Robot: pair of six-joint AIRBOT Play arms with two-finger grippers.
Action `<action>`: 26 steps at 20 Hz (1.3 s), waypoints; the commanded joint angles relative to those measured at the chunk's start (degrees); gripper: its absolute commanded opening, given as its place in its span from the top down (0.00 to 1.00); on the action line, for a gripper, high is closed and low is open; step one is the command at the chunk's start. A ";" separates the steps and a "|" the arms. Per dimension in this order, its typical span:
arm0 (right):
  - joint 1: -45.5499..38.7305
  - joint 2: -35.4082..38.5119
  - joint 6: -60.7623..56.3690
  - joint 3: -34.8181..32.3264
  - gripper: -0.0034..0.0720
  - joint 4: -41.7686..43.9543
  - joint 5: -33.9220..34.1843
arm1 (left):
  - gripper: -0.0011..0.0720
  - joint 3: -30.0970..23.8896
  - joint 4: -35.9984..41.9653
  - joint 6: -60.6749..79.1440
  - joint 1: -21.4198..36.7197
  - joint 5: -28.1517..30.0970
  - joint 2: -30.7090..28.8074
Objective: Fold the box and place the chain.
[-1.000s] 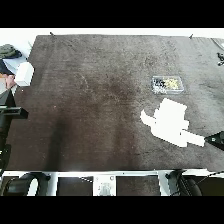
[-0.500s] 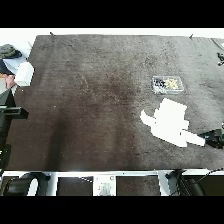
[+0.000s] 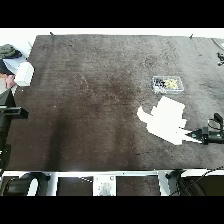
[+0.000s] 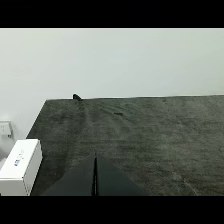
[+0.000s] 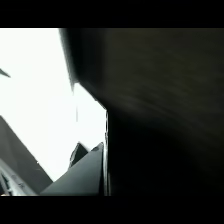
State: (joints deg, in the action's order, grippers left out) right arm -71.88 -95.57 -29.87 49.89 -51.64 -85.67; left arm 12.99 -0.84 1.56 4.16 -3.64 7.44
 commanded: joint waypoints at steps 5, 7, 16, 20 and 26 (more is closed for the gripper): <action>2.56 11.37 2.36 -4.94 0.97 7.17 -2.80 | 0.97 0.04 -0.02 0.00 0.04 0.00 0.02; 5.42 15.85 3.61 -7.61 0.97 9.75 -1.75 | 0.97 0.04 -0.02 0.02 0.04 0.00 0.02; 36.98 23.65 11.82 -13.81 0.97 34.88 10.64 | 0.97 0.04 -0.02 0.02 0.04 0.00 0.02; 52.76 21.20 8.00 -10.82 0.97 36.02 23.69 | 0.97 0.04 -0.02 0.02 0.04 -0.17 0.02; 64.08 11.96 7.98 -2.08 0.97 37.62 31.12 | 0.97 0.04 -0.02 0.02 0.04 -0.22 0.02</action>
